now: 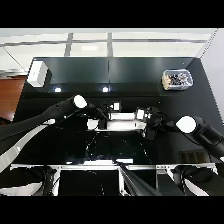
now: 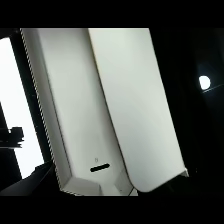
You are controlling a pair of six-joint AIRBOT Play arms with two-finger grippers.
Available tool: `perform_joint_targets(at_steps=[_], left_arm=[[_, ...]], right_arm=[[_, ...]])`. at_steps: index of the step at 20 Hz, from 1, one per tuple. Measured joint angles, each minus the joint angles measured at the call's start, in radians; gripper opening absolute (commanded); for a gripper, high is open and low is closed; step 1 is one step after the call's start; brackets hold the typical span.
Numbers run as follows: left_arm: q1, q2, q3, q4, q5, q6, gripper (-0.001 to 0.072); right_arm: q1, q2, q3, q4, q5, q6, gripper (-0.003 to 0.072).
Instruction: Fold the box and place the chain.
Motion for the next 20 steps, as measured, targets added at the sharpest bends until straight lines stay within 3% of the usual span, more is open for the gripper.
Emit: perform_joint_targets(at_steps=[10,14,17,20], left_arm=[[-0.001,0.0,0.0,0.0,-0.018,-0.055,0.0022],[-0.001,0.0,0.0,0.0,-0.018,-0.058,0.0022],[-0.001,0.0,0.0,0.0,-0.018,-0.058,0.0022],[-0.001,0.0,0.0,0.0,-0.018,-0.058,0.0022]], right_arm=[[-0.103,-0.039,0.011,0.024,0.051,-0.103,0.0705],[-0.143,-0.043,0.0,-0.036,0.159,-0.104,0.0706],[-0.121,-0.044,-0.032,-0.016,0.217,-0.102,0.0706],[-0.058,-0.044,-0.075,0.019,0.192,-0.1,0.0707]])
